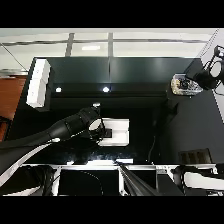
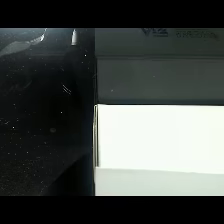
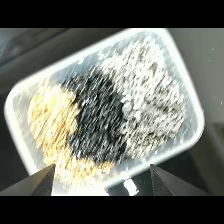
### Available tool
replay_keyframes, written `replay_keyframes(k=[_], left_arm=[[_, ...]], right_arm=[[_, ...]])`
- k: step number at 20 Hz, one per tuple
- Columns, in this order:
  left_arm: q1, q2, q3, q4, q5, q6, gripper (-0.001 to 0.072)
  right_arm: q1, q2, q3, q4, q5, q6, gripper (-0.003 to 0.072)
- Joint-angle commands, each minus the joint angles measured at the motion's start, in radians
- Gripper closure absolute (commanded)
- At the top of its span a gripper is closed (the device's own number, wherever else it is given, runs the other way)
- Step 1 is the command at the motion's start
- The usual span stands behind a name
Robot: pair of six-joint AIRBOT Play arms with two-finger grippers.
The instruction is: Fold the box and place the chain.
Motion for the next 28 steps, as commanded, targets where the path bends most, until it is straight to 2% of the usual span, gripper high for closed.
replay_keyframes(k=[1, 5, 10, 14, 19, 20, 21, 22, 23, 28], left_arm=[[0.000, 0.000, 0.000, 0.000, 0.000, 0.000, 0.0681], [0.000, 0.000, 0.000, 0.001, 0.000, 0.000, 0.0682], [0.000, 0.000, 0.000, 0.001, 0.000, 0.000, 0.0682], [0.000, 0.000, 0.000, 0.001, 0.000, 0.000, 0.0681], [0.000, 0.000, 0.000, 0.001, 0.000, 0.000, 0.0681], [0.000, 0.000, 0.000, 0.001, 0.000, 0.000, 0.0681], [0.000, 0.000, 0.000, 0.001, 0.000, 0.000, 0.0681], [0.000, 0.000, 0.000, 0.001, 0.000, 0.000, 0.0681], [0.000, 0.000, 0.000, 0.001, 0.000, 0.000, 0.0681], [0.000, 0.000, 0.000, 0.001, 0.001, 0.000, 0.0681]], right_arm=[[-0.059, -0.129, 0.147, 0.086, 0.067, 0.004, -0.0014], [-0.093, -0.246, 0.254, 0.117, 0.086, 0.092, -0.0012], [-0.132, -0.340, 0.368, 0.143, 0.122, 0.099, -0.0008], [-0.133, -0.385, 0.376, 0.145, 0.119, 0.099, -0.0006], [-0.133, -0.429, 0.376, 0.145, 0.052, 0.099, -0.0004], [-0.133, -0.435, 0.376, 0.145, 0.052, 0.099, 0.0062], [-0.133, -0.438, 0.376, 0.149, 0.058, 0.098, 0.0233], [-0.133, -0.436, 0.379, 0.150, 0.071, 0.098, 0.0510], [-0.133, -0.432, 0.389, 0.158, 0.092, 0.086, 0.0651], [-0.135, -0.329, 0.422, 0.188, 0.187, -0.119, 0.0642]])
